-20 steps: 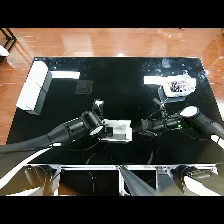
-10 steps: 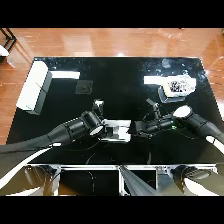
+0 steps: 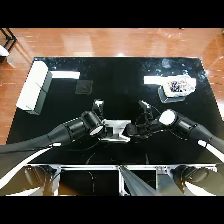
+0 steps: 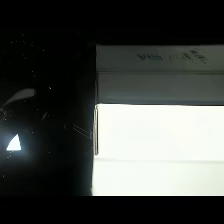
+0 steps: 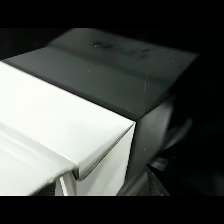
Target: Fold the box and place the chain.
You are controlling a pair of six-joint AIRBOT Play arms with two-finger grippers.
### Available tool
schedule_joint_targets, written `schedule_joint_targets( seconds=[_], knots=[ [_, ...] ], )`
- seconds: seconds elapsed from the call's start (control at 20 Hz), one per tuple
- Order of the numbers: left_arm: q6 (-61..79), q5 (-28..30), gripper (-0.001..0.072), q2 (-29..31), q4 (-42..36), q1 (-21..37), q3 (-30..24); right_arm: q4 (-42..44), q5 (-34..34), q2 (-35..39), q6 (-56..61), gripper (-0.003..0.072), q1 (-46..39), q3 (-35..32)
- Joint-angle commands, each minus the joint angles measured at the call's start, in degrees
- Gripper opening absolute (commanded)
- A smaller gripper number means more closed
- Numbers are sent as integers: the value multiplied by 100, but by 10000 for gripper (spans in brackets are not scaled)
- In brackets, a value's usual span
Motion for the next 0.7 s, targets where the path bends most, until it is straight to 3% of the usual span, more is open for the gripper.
schedule_joint_targets(
  seconds=[0.0, 0.1, 0.15, 0.25, 0.3, 0.35, 0.4, 0.6, 0.65],
  knots=[
    [0, 0, 24, -2, 0, 0, -4, -1659, -175, -4, 1543, 583, 621, 341],
    [0, 0, 24, -2, 0, 0, -4, -2409, -79, -7, 2323, 583, 951, 516],
    [0, 0, 24, -2, 0, 0, -4, -2743, 13, -9, 2669, 532, 1108, 597],
    [0, 0, 24, -2, 0, 0, -4, -3161, 166, -11, 3158, 517, 1340, 723],
    [0, 0, 24, -2, 0, 0, -4, -3263, 247, -22, 3296, 413, 1412, 774],
    [2, 2, 24, -2, 2, 0, -4, -3296, 315, -46, 3416, 412, 1449, 815],
    [0, 13, 24, -2, 4, 0, -4, -3292, 374, -87, 3442, 348, 1449, 863],
    [0, 20, 24, -2, 7, 0, -4, -3305, 564, -378, 3617, 346, 1469, 1180],
    [0, 20, 24, -2, 7, 0, -4, -3340, 592, -485, 3650, 307, 1480, 1287]
  ],
)
